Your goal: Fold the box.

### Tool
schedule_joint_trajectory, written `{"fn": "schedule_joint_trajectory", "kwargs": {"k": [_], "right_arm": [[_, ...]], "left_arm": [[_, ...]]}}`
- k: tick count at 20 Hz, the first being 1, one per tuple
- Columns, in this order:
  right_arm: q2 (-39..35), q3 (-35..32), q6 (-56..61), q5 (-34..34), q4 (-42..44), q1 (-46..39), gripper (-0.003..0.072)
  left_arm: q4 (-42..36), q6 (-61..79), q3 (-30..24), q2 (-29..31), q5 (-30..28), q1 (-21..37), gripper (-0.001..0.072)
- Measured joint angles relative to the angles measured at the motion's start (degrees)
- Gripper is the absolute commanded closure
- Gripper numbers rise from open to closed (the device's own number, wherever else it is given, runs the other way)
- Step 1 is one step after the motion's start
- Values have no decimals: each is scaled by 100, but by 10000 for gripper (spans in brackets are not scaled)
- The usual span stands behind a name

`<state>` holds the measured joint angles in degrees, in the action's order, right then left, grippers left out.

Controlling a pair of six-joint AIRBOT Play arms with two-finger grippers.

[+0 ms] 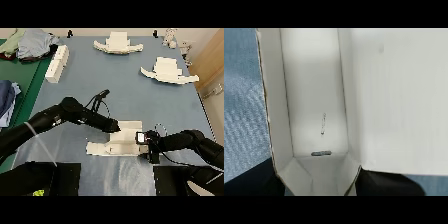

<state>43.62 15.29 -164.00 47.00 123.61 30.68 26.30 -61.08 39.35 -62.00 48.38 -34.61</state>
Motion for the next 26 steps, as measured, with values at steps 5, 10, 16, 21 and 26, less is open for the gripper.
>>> {"fn": "schedule_joint_trajectory", "kwargs": {"k": [5,10,16,21,26], "right_arm": [[0,0,0,0,0,-2,150],[0,0,0,0,0,-2,151],[0,0,0,-2,0,-2,151],[0,0,0,-2,-9,0,151],[0,0,0,-2,-17,0,151]], "left_arm": [[1088,214,-39,1558,55,0,696],[2050,1456,-437,2710,328,63,12],[1716,4074,-1565,2992,212,330,28],[1436,5353,-2107,2566,-24,186,75],[1193,5855,-2223,1912,-649,-345,76]]}}
